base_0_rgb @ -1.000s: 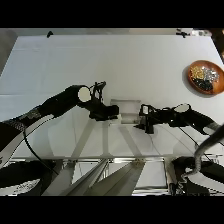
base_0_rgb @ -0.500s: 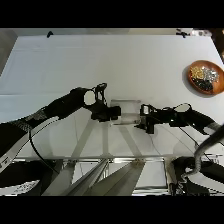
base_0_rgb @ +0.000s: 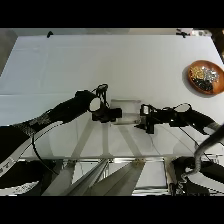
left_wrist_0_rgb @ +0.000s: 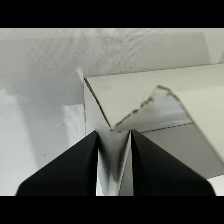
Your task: Fold the box and place the chain.
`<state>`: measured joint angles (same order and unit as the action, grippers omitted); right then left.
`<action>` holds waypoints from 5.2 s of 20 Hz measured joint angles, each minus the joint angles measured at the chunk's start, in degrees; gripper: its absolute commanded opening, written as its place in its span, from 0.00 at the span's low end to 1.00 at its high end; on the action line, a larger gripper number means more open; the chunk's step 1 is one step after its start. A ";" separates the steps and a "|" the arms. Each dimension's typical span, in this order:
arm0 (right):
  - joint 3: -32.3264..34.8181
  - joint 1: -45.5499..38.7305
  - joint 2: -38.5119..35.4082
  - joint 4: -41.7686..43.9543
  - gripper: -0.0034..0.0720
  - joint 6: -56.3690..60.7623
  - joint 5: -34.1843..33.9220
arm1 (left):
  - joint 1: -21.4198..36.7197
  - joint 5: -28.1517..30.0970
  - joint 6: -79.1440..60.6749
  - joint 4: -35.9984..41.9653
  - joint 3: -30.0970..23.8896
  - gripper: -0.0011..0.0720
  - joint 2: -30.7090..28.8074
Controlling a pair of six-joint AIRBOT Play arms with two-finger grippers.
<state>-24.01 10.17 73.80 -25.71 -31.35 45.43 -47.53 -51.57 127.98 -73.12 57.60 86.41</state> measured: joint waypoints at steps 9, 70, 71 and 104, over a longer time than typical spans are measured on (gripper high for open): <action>0.02 0.00 0.00 0.07 0.65 0.04 0.00 | -1.68 -0.61 2.95 -6.47 0.04 0.41 0.68; 0.02 0.04 -0.09 0.07 0.65 0.07 0.11 | -0.70 -12.98 -11.67 -0.63 9.49 0.74 2.01; 0.02 0.04 -0.07 0.04 0.65 0.04 0.11 | -0.72 -13.16 -12.68 -0.15 9.49 0.74 2.01; 0.02 0.04 -0.04 0.07 0.65 0.02 0.15 | 5.27 -9.81 -22.77 -0.70 9.44 0.45 2.78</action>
<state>-23.99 10.22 73.76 -25.65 -31.33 45.58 -42.26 -61.39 105.21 -73.82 67.05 89.19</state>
